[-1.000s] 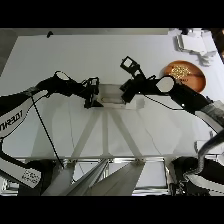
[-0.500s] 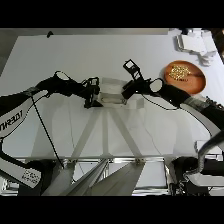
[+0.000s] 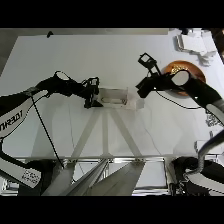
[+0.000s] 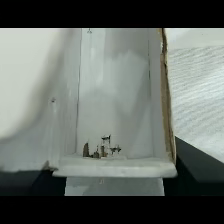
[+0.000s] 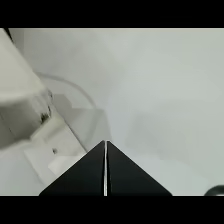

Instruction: Fold the box and place the chain.

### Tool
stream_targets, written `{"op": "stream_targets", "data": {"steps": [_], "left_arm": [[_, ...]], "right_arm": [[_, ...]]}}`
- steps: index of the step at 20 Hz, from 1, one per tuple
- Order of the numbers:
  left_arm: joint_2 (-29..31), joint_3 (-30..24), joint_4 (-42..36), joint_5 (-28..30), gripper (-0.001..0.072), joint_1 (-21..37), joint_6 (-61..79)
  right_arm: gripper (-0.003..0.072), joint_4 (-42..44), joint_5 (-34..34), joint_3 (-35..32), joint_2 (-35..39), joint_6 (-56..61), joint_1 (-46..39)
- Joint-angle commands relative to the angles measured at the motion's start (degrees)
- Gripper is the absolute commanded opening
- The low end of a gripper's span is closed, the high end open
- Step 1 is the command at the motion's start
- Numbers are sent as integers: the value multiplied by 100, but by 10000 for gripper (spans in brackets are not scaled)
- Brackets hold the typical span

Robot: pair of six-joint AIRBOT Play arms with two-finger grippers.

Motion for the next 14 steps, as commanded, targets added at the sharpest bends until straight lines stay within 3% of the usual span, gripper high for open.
{"op": "stream_targets", "data": {"steps": [1, 7, 14], "left_arm": [[4, 0, 0, -2, 213, 0, -2], [4, 0, 0, -2, 213, 0, -2], [4, 0, 0, -2, 213, 0, 0]], "right_arm": [[10, -339, 398, -498, 586, 776, -660], [5, 450, 503, -1513, 358, 1241, -907], [4, 2411, 334, -1648, -682, 688, -750]]}}
